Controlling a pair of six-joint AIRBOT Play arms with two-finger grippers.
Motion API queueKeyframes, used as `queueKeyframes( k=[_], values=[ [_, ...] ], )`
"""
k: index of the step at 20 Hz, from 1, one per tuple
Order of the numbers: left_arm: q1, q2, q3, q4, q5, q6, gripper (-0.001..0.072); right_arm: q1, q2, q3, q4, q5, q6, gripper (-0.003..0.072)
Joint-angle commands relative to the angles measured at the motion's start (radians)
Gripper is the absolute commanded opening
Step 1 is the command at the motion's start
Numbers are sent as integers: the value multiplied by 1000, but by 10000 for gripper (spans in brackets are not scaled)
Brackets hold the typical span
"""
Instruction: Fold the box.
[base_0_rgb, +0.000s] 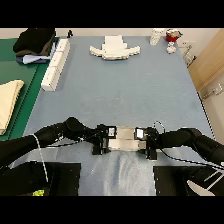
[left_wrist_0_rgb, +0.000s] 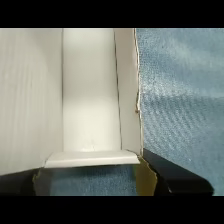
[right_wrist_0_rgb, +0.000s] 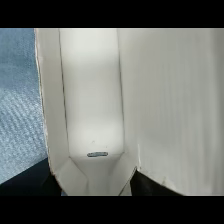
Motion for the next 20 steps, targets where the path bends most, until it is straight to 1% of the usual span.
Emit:
queueKeyframes(
  k=[1,11,12,13,20],
  values=[
    [-8,-2,2,3,28,-24,697,1,1,1,0,0,0,507],
    [-9,-2,2,2,30,-27,695,1,0,1,0,0,0,507],
    [-9,-2,2,2,29,-26,625,1,0,1,0,0,0,507],
    [-10,-2,2,4,26,-25,528,1,0,1,0,0,0,507],
    [-21,-3,2,16,23,-23,530,1,0,1,0,0,0,507]
  ],
)
